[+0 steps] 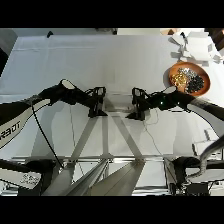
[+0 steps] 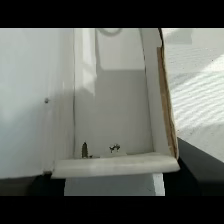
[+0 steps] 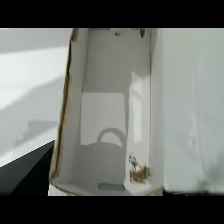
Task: Fold the box and place the chain.
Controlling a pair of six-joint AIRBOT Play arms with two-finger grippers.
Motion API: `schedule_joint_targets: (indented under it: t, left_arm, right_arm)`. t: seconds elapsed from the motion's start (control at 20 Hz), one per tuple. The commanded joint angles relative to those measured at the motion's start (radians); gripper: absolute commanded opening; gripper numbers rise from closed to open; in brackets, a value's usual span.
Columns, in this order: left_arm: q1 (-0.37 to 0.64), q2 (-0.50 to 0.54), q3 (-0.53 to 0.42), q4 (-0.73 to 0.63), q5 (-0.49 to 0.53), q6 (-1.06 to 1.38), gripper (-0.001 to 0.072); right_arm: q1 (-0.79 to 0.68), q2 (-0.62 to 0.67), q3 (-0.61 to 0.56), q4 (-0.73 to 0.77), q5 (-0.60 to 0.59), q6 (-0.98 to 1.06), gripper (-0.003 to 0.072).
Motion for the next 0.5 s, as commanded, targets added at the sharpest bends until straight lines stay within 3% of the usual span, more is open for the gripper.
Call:
schedule_joint_targets:
  t: [0.0,0.45]
  left_arm:
    - [0.0,-0.001,0.0,-0.002,-0.001,-0.001,0.0141]
    - [0.0,-0.001,0.0,-0.002,0.0,-0.001,0.0141]
  right_arm:
    - [0.0,0.013,0.0,-0.04,-0.005,0.003,0.071]
    - [0.0,0.192,0.0,-0.378,-0.028,0.385,0.07]
